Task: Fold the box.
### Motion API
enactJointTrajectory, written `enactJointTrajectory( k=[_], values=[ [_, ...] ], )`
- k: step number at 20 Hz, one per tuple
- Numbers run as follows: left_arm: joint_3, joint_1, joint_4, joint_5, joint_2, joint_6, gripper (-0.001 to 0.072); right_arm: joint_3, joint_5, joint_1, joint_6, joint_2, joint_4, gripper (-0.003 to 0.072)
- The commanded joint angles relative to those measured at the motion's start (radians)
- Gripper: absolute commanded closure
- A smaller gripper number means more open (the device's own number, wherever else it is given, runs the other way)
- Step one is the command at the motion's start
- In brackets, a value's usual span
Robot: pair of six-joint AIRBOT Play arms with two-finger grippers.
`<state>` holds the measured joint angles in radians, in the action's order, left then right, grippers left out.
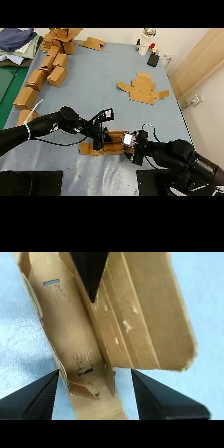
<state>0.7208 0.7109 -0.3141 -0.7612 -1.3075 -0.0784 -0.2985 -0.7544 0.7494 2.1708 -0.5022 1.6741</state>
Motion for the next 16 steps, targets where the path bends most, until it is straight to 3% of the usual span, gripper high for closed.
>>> enactJointTrajectory(
  k=[1, 6, 9, 16],
  values=[
    [0.001, 0.0, 0.0, 0.0, -0.001, 0.0, 0.0699, 0.02, 0.013, -0.171, 0.384, -0.018, 0.34, -0.0029],
    [0.001, 0.0, 0.0, 0.0, -0.001, 0.0, 0.0699, 0.031, 0.008, -0.278, 0.672, -0.163, 0.585, -0.0027],
    [0.001, 0.0, 0.0, 0.0, -0.001, 0.0, 0.0699, 0.011, 0.006, -0.302, 0.684, -0.256, 0.597, -0.0024],
    [0.001, 0.0, 0.0, 0.0, -0.001, 0.0, 0.0699, -0.002, 0.0, -0.301, 0.661, -0.263, 0.568, -0.0022]
  ],
)
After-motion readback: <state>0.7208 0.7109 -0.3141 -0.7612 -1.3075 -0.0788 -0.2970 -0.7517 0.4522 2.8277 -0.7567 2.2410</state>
